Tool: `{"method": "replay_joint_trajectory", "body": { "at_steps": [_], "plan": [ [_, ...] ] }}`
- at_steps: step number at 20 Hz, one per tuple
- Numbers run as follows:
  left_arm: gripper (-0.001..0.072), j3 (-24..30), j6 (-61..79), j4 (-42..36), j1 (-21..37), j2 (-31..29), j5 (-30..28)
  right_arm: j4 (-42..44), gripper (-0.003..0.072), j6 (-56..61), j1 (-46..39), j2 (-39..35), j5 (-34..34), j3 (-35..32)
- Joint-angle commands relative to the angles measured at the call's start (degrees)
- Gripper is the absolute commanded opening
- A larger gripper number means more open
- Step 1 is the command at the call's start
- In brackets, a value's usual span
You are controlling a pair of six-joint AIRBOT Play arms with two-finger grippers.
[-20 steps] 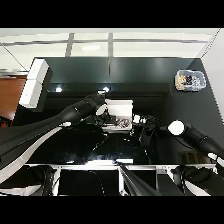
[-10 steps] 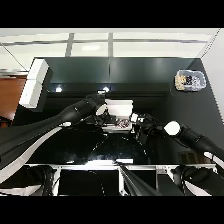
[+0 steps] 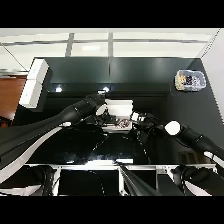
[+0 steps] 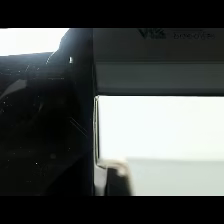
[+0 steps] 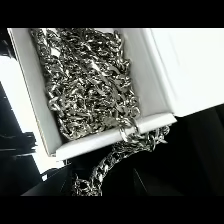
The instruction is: Fold the box and place the chain.
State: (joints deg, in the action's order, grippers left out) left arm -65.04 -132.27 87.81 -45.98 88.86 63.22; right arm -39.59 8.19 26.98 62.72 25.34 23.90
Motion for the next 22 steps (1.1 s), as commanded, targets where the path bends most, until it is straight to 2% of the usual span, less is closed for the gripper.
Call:
{"method": "replay_joint_trajectory", "body": {
  "at_steps": [1, 2, 3, 6, 7, 15, 17, 22],
  "plan": [
    [0.0030, -0.02, 0.02, 0.00, 0.02, -0.02, 0.04, -0.09, 0.0401, 0.44, -0.68, 0.04, -0.13, 0.00],
    [0.0030, -0.02, 0.02, 0.02, 0.02, -0.02, 0.04, -0.09, 0.0208, 0.44, -0.68, 0.04, -0.09, 0.02],
    [0.0030, -0.02, 0.02, 0.02, 0.02, -0.02, 0.04, -0.09, 0.0102, 0.42, -0.68, 0.04, -0.11, 0.00],
    [0.0031, -0.02, 0.02, 0.00, 0.02, -0.02, 0.04, -0.09, 0.0097, 0.63, -0.68, 0.04, -0.09, 0.00],
    [0.0030, -0.02, 0.02, 0.00, 0.02, -0.02, 0.04, -0.09, 0.0016, 0.96, -0.68, 0.04, -0.07, 0.00],
    [0.0030, -0.02, 0.02, 0.00, 0.02, -0.02, 0.07, -0.07, 0.0009, 3.63, -0.68, -0.17, -0.07, 0.20],
    [0.0030, -0.02, 0.02, 0.00, 0.02, -0.02, 0.04, -0.07, 0.0008, 5.84, -0.87, -2.36, 0.17, 0.46],
    [0.0030, -0.02, 0.02, 0.00, 0.02, -0.02, 0.07, -5.66, 0.0010, 17.59, -6.05, -11.06, 8.24, 3.04]
  ]
}}
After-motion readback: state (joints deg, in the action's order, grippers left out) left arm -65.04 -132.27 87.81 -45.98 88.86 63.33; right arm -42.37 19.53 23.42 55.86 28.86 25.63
